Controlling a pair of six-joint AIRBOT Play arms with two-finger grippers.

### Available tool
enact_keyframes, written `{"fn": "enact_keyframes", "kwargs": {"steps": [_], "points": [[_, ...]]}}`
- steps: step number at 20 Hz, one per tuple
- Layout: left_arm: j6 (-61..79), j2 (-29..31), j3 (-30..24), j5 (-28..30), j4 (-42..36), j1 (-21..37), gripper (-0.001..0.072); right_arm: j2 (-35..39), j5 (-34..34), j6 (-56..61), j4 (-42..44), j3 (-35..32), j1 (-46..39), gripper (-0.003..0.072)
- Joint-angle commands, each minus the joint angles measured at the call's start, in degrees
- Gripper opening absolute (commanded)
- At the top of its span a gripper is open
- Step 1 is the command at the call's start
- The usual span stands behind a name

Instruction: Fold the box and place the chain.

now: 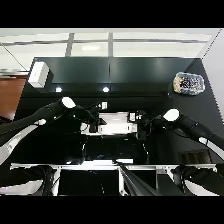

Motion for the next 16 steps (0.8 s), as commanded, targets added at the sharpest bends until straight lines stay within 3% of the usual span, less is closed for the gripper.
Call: {"fn": "enact_keyframes", "kwargs": {"steps": [1,16], "points": [[0.02,-0.02,0.02,0.09,-0.02,-0.04,0.0025,-1.20,-0.42,0.35,-0.52,-0.02,0.35,0.0698],[0.02,-0.02,0.02,0.11,-0.02,-0.04,0.0025,-1.97,-3.15,0.13,-0.57,-0.02,2.80,0.0667]]}}
